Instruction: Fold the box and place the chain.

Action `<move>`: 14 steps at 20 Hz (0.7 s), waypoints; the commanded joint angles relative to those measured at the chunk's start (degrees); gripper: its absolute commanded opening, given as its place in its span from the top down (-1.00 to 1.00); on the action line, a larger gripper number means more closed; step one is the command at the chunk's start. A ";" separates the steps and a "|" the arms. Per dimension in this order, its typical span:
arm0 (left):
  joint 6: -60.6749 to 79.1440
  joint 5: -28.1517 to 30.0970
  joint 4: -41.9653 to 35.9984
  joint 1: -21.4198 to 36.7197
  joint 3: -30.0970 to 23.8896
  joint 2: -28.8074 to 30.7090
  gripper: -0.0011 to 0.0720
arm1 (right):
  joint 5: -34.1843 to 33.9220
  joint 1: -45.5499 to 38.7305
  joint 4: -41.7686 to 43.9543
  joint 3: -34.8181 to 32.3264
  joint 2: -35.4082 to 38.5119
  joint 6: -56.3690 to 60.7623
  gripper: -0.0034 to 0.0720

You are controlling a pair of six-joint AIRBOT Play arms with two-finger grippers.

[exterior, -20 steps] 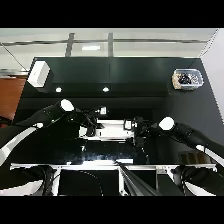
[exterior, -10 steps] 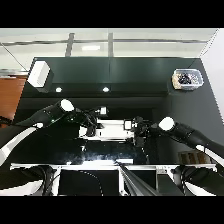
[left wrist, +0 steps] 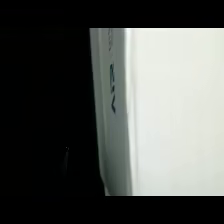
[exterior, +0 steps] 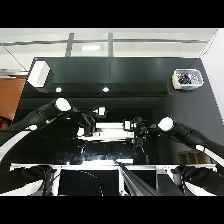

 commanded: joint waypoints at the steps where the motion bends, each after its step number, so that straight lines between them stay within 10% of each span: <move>1: -5.57 -3.04 4.00 1.60 0.11 3.72 -0.26 | 0.07 0.02 0.00 0.00 0.04 0.13 0.45; 5: -21.03 -9.20 18.49 3.63 0.11 10.51 -0.08 | 0.04 0.02 0.02 0.00 0.04 0.13 0.45; 7: -29.00 -14.12 26.16 4.44 0.11 14.05 0.89 | 0.04 0.02 0.00 0.00 0.04 0.13 0.45; 10: -44.87 -21.59 29.31 5.29 0.09 18.08 0.90 | 0.04 0.02 0.00 0.00 0.04 0.13 0.45; 14: -50.86 -27.54 13.14 3.61 -0.79 18.86 0.90 | 0.07 0.02 0.00 0.00 0.04 0.11 0.45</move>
